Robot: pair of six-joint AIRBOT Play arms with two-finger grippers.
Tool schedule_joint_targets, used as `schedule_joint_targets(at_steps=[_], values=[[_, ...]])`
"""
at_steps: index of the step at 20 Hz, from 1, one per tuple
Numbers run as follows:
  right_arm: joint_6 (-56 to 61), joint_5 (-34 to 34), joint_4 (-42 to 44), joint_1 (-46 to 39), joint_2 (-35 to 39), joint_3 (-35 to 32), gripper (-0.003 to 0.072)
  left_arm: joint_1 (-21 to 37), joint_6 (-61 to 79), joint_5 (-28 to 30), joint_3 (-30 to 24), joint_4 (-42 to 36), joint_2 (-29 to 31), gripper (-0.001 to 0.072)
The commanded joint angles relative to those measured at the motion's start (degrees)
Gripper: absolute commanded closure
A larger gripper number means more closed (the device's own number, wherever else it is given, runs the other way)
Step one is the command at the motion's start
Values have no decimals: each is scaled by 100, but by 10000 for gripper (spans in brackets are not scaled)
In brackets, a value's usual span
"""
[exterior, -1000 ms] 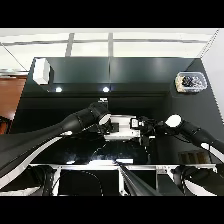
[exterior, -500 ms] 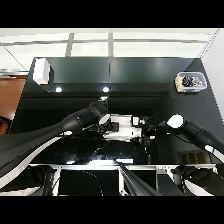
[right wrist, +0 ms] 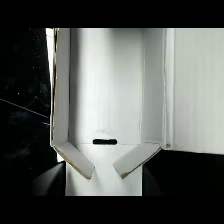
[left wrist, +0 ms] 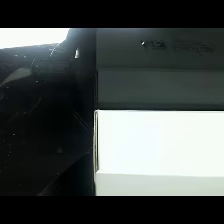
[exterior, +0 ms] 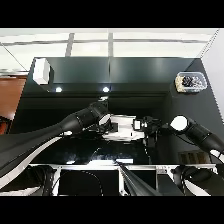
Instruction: Fold the box and place the chain.
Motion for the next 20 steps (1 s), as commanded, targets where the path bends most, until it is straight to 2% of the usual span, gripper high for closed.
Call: schedule_joint_targets(at_steps=[1,3,4,5,11,17,18,19,20], values=[[-4,11,109,2,4,4,259,-2,-4,39,4,-22,2,687],[-4,2,472,2,-31,0,278,-2,-7,39,4,-28,2,687],[2,11,667,2,-50,-2,473,-2,-7,39,4,-48,2,686],[2,7,894,4,-74,-11,506,-2,-7,42,4,-52,2,686],[0,-142,1832,4,-415,-11,505,-2,-7,52,4,-63,2,686],[11,-105,1823,4,-579,-11,506,-2,-7,52,4,-66,2,686],[20,-92,1825,4,-579,-11,450,-2,-7,52,4,-66,2,687],[35,-98,1843,4,-579,-11,260,-2,-7,52,4,-66,2,686],[35,-92,1832,4,-579,-11,260,-2,-7,52,4,-66,2,686]])
